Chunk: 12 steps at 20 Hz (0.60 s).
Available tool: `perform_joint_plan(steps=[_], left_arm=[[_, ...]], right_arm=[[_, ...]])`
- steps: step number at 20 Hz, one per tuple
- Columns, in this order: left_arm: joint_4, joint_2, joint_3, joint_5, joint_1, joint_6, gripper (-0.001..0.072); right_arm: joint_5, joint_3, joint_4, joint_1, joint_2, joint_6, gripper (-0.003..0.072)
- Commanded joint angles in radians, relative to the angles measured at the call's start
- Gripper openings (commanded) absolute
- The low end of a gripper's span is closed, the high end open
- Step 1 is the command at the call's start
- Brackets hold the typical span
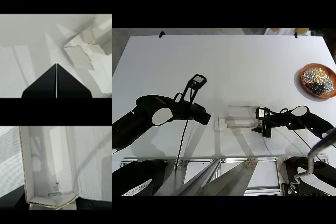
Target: Fold the box and place the chain.
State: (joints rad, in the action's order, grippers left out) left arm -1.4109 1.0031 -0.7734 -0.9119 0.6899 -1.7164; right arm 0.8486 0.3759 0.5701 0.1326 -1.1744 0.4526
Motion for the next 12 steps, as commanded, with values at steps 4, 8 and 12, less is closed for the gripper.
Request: perform_joint_plan(steps=[4, 8, 12], left_arm=[[0.107, 0.191, 0.05, 0.057, -0.024, -0.171, 0.0009], [0.336, 0.296, 0.049, 0.093, -0.021, -0.01, 0.0008], [0.427, 0.333, 0.049, 0.109, -0.021, 0.045, 0.0008]], right_arm=[[0.0, 0.0, 0.0, 0.0, 0.0, 0.001, 0.033], [0.0, 0.0, 0.0, 0.0, 0.0, 0.001, 0.033], [0.0, 0.0, 0.0, 0.0, 0.0, 0.001, 0.033]])
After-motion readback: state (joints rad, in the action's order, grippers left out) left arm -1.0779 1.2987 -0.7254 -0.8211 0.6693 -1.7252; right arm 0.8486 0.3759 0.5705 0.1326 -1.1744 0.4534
